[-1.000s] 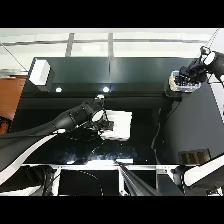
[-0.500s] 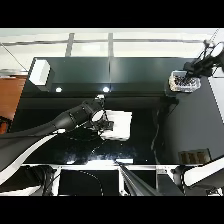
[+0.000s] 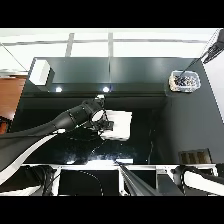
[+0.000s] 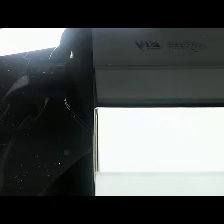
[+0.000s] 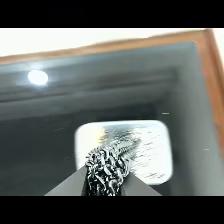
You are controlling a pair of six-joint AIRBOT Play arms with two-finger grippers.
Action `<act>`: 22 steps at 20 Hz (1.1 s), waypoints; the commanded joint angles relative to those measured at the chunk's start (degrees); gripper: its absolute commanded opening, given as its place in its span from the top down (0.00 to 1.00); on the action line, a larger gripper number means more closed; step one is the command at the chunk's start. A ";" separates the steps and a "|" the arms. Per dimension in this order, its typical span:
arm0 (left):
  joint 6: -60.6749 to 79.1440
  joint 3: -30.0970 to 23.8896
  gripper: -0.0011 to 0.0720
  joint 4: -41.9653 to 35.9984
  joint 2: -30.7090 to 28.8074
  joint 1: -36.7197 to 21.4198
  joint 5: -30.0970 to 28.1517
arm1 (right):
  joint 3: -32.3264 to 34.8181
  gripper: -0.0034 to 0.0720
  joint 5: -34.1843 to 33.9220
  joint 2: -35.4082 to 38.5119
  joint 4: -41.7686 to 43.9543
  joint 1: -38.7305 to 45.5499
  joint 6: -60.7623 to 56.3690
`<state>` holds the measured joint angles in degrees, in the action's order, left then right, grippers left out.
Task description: Fold the box and place the chain.
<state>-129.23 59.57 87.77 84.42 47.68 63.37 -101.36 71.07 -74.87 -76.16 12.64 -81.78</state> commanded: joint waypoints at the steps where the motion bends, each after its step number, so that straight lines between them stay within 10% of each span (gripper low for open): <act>1: 0.00 0.00 0.94 -0.20 0.04 -0.02 -0.17 | 3.74 0.95 6.01 12.02 8.39 -2.49 4.00; 7: 0.00 0.00 0.94 -0.15 0.09 -0.02 -0.17 | 22.67 0.95 13.40 31.61 14.16 -10.19 4.22; 13: 0.00 0.00 0.94 -0.20 0.09 -0.02 -0.04 | 43.30 0.95 13.62 36.35 29.97 -20.74 4.15; 22: 0.00 0.00 0.94 -0.20 0.09 -0.02 -0.07 | 56.33 0.95 -16.26 26.75 34.84 -42.80 1.66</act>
